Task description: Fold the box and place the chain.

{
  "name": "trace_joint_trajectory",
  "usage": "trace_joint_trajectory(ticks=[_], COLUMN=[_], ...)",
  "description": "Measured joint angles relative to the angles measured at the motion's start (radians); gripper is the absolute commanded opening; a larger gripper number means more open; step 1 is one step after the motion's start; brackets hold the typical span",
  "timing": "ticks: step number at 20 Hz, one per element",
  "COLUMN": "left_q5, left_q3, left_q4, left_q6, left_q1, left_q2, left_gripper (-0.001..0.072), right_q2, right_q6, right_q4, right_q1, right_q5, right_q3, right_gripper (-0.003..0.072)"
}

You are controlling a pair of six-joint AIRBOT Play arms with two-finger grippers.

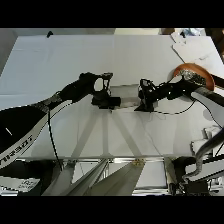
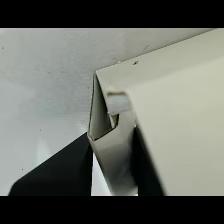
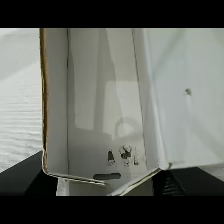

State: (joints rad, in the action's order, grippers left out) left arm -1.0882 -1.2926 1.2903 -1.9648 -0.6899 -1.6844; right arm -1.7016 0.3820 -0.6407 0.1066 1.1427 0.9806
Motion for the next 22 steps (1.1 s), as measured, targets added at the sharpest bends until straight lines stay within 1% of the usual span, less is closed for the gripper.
trace_joint_trajectory(ticks=[3, 4, 5, 6, 9, 12, 16, 17, 19, 21, 22], left_q5=[-0.006, -0.007, -0.01, -0.017, -0.024, -0.046, -0.145, -0.176, -0.22, -0.245, -0.25], left_q3=[-0.002, -0.002, -0.002, -0.002, -0.02, -0.081, -0.182, -0.204, -0.239, -0.262, -0.271], left_q4=[0.005, 0.005, 0.009, 0.014, 0.014, 0.018, 0.023, 0.023, 0.024, 0.037, 0.045], left_q6=[-0.016, -0.02, -0.022, -0.026, -0.029, -0.03, -0.033, -0.034, -0.037, -0.04, -0.04], left_q1=[-0.002, -0.002, -0.003, -0.003, -0.003, -0.003, -0.003, -0.003, -0.003, -0.004, -0.004], left_q2=[-0.002, -0.002, -0.002, -0.003, -0.003, -0.018, -0.079, -0.097, -0.126, -0.14, -0.145], left_gripper=[0.0215, 0.0249, 0.0362, 0.0397, 0.0394, 0.0392, 0.0391, 0.0374, 0.0267, 0.0251, 0.0232], right_q2=[0.0, 0.0, 0.0, 0.0, 0.0, 0.0, 0.0, 0.0, 0.0, 0.0, 0.0], right_q6=[0.0, 0.0, 0.0, 0.0, 0.0, 0.0, 0.0, 0.0, 0.0, 0.0, 0.0], right_q4=[0.0, 0.0, -0.001, -0.003, -0.008, -0.005, -0.004, -0.004, -0.003, -0.003, -0.002], right_q1=[0.0, 0.0, 0.0, 0.0, 0.0, 0.001, 0.001, 0.001, 0.001, 0.001, 0.001], right_q5=[0.0, 0.0, -0.001, -0.003, -0.004, -0.005, -0.005, -0.005, -0.005, -0.005, -0.005], right_q3=[0.0, 0.0, 0.0, 0.0, 0.0, 0.0, 0.0, 0.0, 0.0, 0.0, 0.0], right_gripper=[0.0528, 0.0528, 0.0528, 0.0528, 0.0528, 0.0528, 0.0528, 0.0528, 0.0528, 0.0528, 0.0528])
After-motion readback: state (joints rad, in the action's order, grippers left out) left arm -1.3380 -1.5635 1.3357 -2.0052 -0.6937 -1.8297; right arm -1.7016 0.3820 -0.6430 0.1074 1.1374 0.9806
